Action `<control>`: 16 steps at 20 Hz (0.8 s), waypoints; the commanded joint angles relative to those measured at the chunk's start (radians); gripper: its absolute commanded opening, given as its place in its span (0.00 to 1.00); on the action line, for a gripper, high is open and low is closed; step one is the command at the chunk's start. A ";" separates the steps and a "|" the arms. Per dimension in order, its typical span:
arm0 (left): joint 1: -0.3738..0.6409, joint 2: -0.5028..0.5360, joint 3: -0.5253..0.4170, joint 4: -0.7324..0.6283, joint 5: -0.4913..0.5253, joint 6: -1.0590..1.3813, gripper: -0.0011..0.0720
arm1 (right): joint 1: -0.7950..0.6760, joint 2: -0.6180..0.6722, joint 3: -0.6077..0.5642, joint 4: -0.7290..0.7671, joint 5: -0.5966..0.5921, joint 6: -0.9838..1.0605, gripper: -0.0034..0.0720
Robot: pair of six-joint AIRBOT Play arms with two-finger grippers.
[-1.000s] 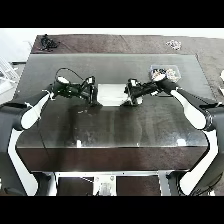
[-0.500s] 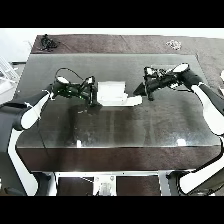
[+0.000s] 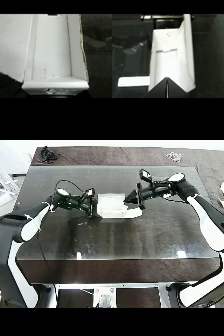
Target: Fold the box and place the chain.
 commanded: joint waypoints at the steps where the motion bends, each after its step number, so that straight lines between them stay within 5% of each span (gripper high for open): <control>1: 0.000 0.000 0.000 0.000 0.000 0.000 0.83 | 0.051 -0.009 0.000 0.017 -0.179 0.017 0.06; 6: 0.000 0.000 0.000 0.000 0.000 0.000 0.83 | 0.070 -0.067 0.001 0.016 -0.313 0.017 0.06; 16: 0.000 0.000 0.000 0.000 0.000 0.000 0.83 | 0.069 -0.110 0.038 -0.036 -0.309 0.049 0.05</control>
